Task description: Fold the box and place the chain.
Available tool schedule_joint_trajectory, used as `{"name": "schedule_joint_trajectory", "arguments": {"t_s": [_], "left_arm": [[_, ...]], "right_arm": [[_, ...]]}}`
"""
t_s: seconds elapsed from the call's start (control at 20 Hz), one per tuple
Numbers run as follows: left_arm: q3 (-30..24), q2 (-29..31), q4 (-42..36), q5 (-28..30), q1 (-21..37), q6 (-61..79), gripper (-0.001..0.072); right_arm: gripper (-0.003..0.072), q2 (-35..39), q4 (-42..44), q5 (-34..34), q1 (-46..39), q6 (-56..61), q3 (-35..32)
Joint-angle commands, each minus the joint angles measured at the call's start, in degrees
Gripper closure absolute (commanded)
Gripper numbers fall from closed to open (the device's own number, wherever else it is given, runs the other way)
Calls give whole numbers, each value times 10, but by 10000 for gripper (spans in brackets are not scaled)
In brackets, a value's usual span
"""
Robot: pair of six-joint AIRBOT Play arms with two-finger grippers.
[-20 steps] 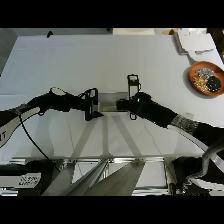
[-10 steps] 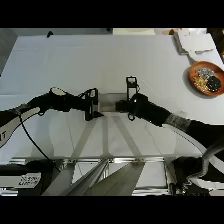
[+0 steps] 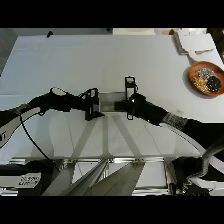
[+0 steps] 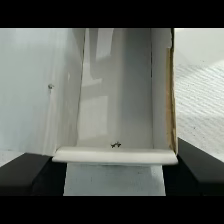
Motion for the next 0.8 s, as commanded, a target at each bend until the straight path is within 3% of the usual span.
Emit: {"name": "schedule_joint_trajectory", "arguments": {"t_s": [0.0,0.05,0.1,0.15,0.6,0.75], "left_arm": [[0,0,2,-1,1,0,391],[0,0,2,-1,1,0,391],[0,0,2,-1,1,0,391],[0,0,2,-1,1,0,391],[0,0,2,-1,1,0,391],[0,0,2,-1,1,0,392]], "right_arm": [[668,0,1,14,0,1,0],[582,3,1,15,0,1,0],[349,8,1,15,0,-2,2],[200,15,-2,14,0,-5,3],[203,158,-15,39,0,-10,3],[205,216,-18,44,-18,-69,3]]}}
